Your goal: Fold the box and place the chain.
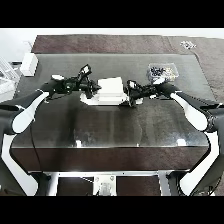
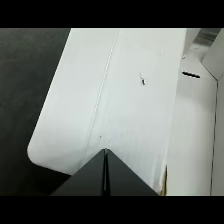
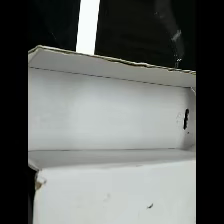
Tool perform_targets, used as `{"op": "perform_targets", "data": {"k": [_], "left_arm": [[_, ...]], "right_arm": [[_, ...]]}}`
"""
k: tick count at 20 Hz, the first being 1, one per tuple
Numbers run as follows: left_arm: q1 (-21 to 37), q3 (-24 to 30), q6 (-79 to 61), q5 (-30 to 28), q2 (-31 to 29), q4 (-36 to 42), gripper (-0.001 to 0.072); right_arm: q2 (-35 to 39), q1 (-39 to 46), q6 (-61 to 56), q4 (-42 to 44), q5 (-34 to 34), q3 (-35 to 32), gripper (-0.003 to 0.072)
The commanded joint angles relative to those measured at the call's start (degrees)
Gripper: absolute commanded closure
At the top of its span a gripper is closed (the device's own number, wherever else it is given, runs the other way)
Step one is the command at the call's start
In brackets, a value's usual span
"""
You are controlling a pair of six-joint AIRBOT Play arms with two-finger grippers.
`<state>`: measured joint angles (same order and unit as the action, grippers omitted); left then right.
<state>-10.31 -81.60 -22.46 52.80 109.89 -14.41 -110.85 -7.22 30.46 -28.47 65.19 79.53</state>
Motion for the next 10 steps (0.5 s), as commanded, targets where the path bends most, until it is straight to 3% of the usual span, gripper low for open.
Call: {"op": "perform_targets", "data": {"k": [1, 6, 10], "left_arm": [[-0.83, -0.04, 0.57, 1.75, 0.13, -1.31, 0.069], [-1.29, -0.5, 0.39, 0.59, 0.04, -1.51, 0.069], [-1.25, -3.91, 0.26, 0.22, -1.62, -1.73, 0.069]], "right_arm": [[-0.02, -0.07, 0.02, -0.04, 0.04, -0.02, 0.0099], [-0.02, -0.07, 0.02, -0.04, 0.04, -0.02, 0.0099], [-0.02, -0.07, 0.02, -0.04, 0.04, -0.02, 0.0099]]}}
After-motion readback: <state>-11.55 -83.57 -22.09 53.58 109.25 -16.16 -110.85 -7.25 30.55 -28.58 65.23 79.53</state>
